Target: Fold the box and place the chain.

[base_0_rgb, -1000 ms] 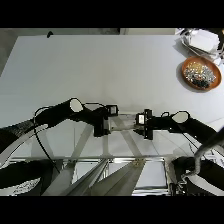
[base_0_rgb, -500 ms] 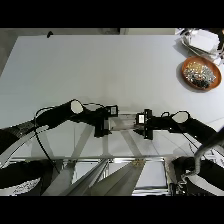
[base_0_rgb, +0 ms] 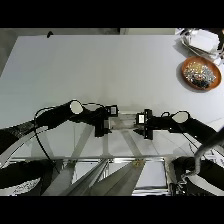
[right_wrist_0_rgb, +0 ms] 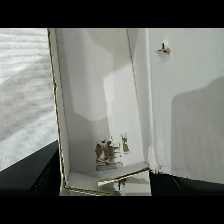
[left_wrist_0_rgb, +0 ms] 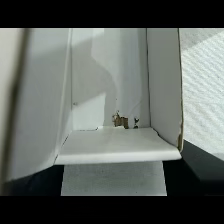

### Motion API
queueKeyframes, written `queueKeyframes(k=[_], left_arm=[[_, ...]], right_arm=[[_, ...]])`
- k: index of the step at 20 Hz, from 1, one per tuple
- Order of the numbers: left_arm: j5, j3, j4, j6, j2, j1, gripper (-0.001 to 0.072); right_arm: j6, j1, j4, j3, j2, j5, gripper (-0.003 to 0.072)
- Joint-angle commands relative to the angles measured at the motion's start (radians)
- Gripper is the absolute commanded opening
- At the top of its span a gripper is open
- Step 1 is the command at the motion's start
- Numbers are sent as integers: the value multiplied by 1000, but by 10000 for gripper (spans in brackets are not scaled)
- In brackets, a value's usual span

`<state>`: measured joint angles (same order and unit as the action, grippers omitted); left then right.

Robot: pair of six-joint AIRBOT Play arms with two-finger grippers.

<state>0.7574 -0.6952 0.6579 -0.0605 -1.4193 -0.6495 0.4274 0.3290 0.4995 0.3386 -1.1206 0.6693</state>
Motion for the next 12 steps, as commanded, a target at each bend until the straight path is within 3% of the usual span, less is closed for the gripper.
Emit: queueKeyframes(k=[1,12], left_arm=[[10,0,1,0,0,0,298],[10,0,1,0,0,0,286]], right_arm=[[0,0,0,0,0,0,321],[0,0,0,0,0,0,320]])
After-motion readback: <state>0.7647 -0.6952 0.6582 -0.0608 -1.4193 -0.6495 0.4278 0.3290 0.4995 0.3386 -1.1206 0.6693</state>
